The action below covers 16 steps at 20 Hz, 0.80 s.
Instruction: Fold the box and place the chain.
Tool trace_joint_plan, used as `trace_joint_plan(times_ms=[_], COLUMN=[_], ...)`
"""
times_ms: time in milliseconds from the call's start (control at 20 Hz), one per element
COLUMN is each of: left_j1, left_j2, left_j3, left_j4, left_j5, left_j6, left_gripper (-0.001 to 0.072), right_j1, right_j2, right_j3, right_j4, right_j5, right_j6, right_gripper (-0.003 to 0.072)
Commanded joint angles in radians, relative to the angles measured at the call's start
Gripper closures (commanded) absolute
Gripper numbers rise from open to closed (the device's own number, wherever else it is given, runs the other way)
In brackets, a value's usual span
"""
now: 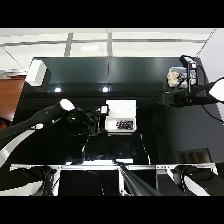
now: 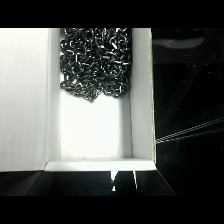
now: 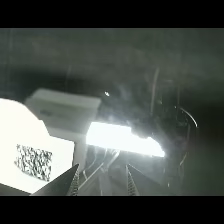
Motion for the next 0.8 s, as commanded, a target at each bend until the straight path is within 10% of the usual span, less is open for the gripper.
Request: trace_joint_plan(times_ms=[0,50,150,400,750], left_j1=[-0.008,-0.008,-0.008,-0.008,-0.008], left_j2=[0.000,0.000,0.000,0.000,0.000], left_j3=[0.001,0.001,0.001,0.001,0.001], left_j4=[0.002,0.001,0.001,0.001,0.000], left_j5=[0.009,0.010,0.014,0.014,0.018], left_j6=[0.002,0.002,0.002,0.000,-0.002], left_gripper=[0.0349,0.0349,0.0349,0.0348,0.0348], right_j1=[0.025,0.026,0.036,0.040,0.031], right_j2=[-0.041,-0.057,-0.106,-0.337,-0.390], right_j3=[0.000,0.000,0.001,0.001,0.060], right_j4=[-0.002,0.002,0.030,0.380,0.534], right_j5=[-0.079,-0.111,-0.234,-0.460,0.037], right_j6=[0.000,-0.013,-0.026,-0.124,-0.826], right_gripper=[0.0337,0.0333,-0.0034,-0.0030,-0.0029])
